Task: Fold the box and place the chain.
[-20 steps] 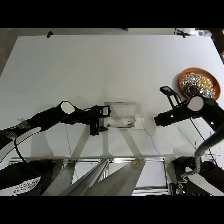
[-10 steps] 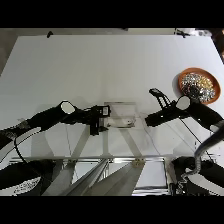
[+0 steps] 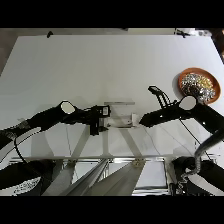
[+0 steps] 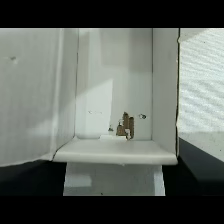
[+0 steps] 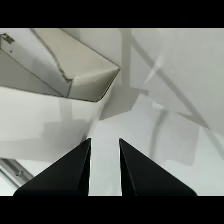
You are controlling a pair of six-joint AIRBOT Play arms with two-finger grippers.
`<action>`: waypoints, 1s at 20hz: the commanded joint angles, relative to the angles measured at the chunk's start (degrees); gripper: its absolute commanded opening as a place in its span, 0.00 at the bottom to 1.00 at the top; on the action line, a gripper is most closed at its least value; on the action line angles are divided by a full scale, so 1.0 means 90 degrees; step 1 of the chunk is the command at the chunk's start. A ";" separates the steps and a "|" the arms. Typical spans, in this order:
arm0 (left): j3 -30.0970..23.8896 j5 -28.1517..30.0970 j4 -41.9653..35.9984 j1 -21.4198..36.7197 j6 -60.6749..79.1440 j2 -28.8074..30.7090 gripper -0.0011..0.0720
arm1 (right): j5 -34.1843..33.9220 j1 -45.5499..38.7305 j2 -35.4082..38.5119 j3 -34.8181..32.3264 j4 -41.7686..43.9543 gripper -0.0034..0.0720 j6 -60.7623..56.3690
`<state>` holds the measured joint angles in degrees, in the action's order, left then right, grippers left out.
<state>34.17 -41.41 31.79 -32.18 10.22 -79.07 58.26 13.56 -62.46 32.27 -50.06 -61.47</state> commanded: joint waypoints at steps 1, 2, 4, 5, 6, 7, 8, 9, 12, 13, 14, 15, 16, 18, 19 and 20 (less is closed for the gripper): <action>0.0000 0.0000 0.0000 -0.0005 0.0002 -0.0002 0.32 | 0.0119 0.0005 0.0153 0.0007 0.0160 0.31 -0.0202; 0.0000 0.0000 0.0000 -0.0005 0.0002 -0.0002 0.32 | 0.0129 0.0007 0.0153 0.0007 0.0170 0.31 -0.0284; 0.0000 0.0000 0.0000 -0.0005 0.0002 -0.0002 0.32 | 0.0189 0.0007 0.0153 0.0007 0.0209 0.31 -0.0333; 0.0000 0.0000 0.0000 -0.0005 0.0002 -0.0002 0.32 | 0.0243 0.0007 0.0155 0.0007 0.0231 0.31 -0.0333; 0.0000 0.0000 0.0000 -0.0005 0.0002 -0.0002 0.32 | 0.0284 0.0007 0.0155 0.0007 0.0231 0.31 -0.0333; 0.0000 0.0000 -0.0002 -0.0005 0.0002 -0.0002 0.32 | 0.0313 0.0007 0.0155 0.0007 0.0206 0.31 -0.0333; 0.0000 0.0000 0.0000 -0.0005 0.0002 -0.0002 0.32 | 0.0350 0.0007 0.0155 0.0007 0.0185 0.31 -0.0333; 0.0000 0.0000 0.0000 -0.0005 0.0002 -0.0002 0.32 | 0.0410 0.0007 0.0155 0.0007 0.0185 0.31 -0.0333; 0.0000 0.0000 0.0000 -0.0005 0.0002 -0.0002 0.32 | 0.0478 0.0007 0.0155 0.0007 0.0248 0.32 -0.0333; 0.0000 0.0000 0.0000 -0.0005 0.0002 -0.0002 0.32 | 0.0471 0.0007 0.0155 0.0007 0.0291 0.37 -0.0333; 0.0000 0.0000 0.0000 -0.0005 0.0002 -0.0002 0.32 | 0.0469 0.0007 0.0155 0.0007 0.0333 0.40 -0.0333; 0.0000 0.0000 0.0000 -0.0005 0.0002 -0.0002 0.32 | 0.0457 0.0022 0.0155 0.0007 0.0381 0.43 -0.0333; 0.0000 0.0000 0.0000 -0.0005 0.0002 -0.0002 0.32 | 0.0398 0.0075 0.0155 0.0007 0.0423 0.51 -0.0330; 0.0000 0.0000 0.0000 -0.0005 0.0002 -0.0002 0.32 | 0.0134 0.0211 0.0153 0.0007 0.0493 0.59 -0.0330; 0.0000 0.0000 0.0000 -0.0005 0.0002 -0.0002 0.32 | -0.0002 0.0257 0.0151 0.0007 0.0534 0.59 -0.0330; 0.0000 0.0000 0.0000 -0.0005 0.0002 -0.0002 0.32 | -0.0121 0.0301 0.0136 0.0007 0.0583 0.58 -0.0333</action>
